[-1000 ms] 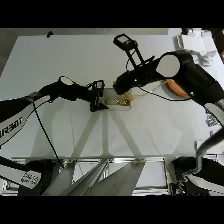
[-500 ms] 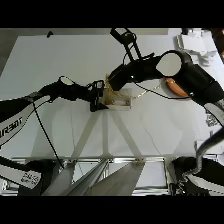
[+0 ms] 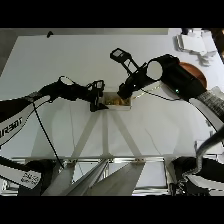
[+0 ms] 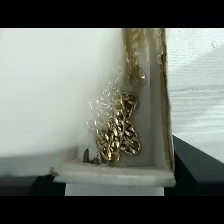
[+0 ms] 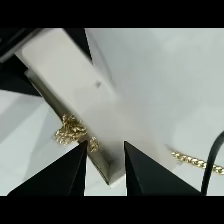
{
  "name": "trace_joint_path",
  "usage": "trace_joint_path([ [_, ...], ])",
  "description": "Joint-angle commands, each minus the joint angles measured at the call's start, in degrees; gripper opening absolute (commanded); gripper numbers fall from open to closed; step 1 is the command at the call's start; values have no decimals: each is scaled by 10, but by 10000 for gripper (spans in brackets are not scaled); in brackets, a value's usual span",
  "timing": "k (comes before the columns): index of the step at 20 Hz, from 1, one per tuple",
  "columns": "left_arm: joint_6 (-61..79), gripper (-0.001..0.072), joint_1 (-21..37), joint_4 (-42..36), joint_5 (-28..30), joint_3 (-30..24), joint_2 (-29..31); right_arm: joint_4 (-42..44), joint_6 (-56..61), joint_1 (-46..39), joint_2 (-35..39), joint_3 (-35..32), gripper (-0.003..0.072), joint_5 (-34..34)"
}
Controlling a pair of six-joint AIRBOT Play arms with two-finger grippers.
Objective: Fold the box and place the chain.
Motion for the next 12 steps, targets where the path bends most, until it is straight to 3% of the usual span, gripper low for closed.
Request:
trace_joint_path([
  [1,0,217,0,0,0,0,0,-5,-59,-10,-4,0,271,20],
  [7,0,217,0,0,0,0,0,-4,-134,-138,15,-1,296,58],
  [12,0,217,0,0,0,0,0,40,-391,-237,-10,-1,363,66],
])
